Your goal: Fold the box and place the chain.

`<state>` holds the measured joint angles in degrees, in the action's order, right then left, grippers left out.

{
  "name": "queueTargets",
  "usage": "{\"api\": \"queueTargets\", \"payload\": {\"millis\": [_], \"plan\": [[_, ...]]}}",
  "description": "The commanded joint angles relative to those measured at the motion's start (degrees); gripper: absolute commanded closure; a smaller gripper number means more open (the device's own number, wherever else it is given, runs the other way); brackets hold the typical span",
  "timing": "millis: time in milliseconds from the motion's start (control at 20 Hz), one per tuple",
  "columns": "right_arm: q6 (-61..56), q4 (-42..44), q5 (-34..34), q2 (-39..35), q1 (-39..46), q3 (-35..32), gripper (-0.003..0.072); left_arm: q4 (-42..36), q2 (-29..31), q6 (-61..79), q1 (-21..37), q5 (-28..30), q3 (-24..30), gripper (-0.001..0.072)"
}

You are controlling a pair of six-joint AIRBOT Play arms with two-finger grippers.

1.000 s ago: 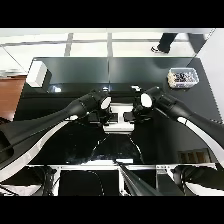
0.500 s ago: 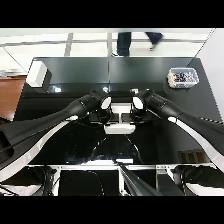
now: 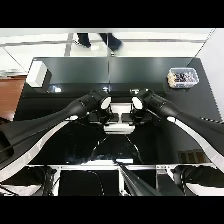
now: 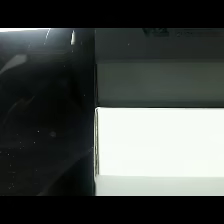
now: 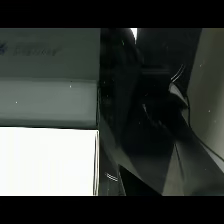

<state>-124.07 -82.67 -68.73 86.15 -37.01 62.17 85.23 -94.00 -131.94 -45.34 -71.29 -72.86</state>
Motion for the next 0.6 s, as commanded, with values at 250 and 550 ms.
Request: {"api": "queueTargets", "payload": {"millis": [250,550], "plan": [[3.1,2.2,0.3,0.0,-0.1,0.1,0.0493,-0.3,0.0,-0.1,0.0,0.2,0.0,0.0684],[3.1,2.1,1.0,-0.1,0.0,0.1,0.0671,-0.2,0.0,0.0,0.0,0.2,0.0,0.0684]]}}
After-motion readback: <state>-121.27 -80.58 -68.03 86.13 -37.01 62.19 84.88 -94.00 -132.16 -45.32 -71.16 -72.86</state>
